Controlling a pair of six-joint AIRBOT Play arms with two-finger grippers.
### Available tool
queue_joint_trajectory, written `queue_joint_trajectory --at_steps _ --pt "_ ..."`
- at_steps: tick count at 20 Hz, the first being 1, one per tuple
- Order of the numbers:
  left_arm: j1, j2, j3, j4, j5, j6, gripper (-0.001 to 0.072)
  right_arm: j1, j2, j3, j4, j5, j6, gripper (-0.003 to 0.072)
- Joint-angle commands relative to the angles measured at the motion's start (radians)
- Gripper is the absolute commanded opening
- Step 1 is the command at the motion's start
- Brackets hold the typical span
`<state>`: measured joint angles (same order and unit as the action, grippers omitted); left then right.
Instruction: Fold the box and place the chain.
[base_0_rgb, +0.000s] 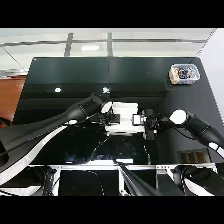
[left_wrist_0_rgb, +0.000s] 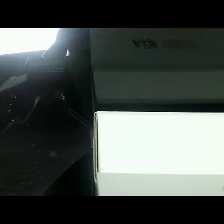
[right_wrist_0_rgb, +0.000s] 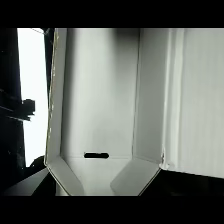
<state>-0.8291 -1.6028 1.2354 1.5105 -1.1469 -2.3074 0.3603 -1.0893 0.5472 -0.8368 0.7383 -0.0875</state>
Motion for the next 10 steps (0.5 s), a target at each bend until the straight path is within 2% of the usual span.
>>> queue_joint_trajectory --at_steps 1,2,4,5,10 --pt "0.000 0.000 0.001 -0.003 0.005 -0.012 0.0024 0.000 0.008 0.001 -0.013 -0.039 0.002 0.0654" --pt "0.000 0.000 0.001 -0.004 0.007 -0.012 0.0024 0.000 0.008 0.001 -0.013 -0.039 0.002 0.0477" --pt "0.000 0.000 0.001 -0.005 0.010 -0.012 0.0025 0.000 0.008 0.001 -0.010 -0.034 0.003 0.0364" --pt "0.000 0.000 0.001 -0.004 0.010 -0.012 0.0025 0.000 0.008 0.001 -0.010 -0.024 0.009 0.0203" --pt "0.000 0.000 0.001 -0.005 0.010 -0.012 0.0025 0.000 0.007 0.001 0.024 -0.016 0.164 0.0198"
